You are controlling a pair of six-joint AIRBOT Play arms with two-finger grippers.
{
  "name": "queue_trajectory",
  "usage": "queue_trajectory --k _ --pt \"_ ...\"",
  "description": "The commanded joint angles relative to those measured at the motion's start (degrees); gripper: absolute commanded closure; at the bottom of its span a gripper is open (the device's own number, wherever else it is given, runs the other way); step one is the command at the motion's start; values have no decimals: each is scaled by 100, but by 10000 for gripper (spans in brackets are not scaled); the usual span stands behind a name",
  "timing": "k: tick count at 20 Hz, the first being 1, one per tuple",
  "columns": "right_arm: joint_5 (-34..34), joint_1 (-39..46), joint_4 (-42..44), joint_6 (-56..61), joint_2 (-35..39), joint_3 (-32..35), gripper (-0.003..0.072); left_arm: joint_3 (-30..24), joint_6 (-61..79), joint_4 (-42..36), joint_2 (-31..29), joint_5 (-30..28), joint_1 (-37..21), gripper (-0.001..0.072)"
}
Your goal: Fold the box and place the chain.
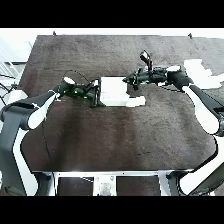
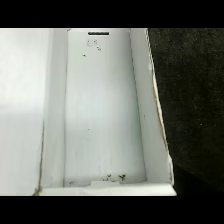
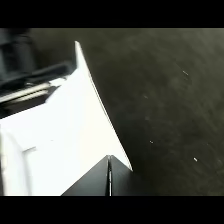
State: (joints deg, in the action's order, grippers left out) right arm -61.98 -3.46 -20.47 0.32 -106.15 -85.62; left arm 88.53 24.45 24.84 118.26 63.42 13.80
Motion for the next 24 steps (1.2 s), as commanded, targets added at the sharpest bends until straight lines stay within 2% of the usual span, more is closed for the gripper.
queue_trajectory --k 1,6,11,14,17,20,21,22,23,24 --pt "280 -15 7 238 -234 17 665 2 2 2 2 0 -4 360" --pt "282 -15 -28 267 -542 118 665 2 2 0 2 -2 -4 360" --pt "232 -2 39 243 -442 24 664 2 2 0 2 0 -4 360" --pt "26 17 31 203 -66 26 664 2 2 0 2 -2 -4 360" --pt "-433 175 -232 199 614 136 666 2 2 2 2 -2 -4 360" --pt "-337 350 -752 -413 1499 774 665 2 2 2 2 0 -4 360" --pt "-319 378 -1054 -584 1655 964 617 2 2 2 2 0 -4 360" --pt "-313 380 -1414 -721 1692 1104 299 2 2 2 2 0 -4 360" --pt "-297 376 -1692 -881 1672 1222 73 2 2 2 2 0 -4 360" --pt "-293 361 -1853 -1067 1622 1342 70 2 2 2 2 2 -2 360"
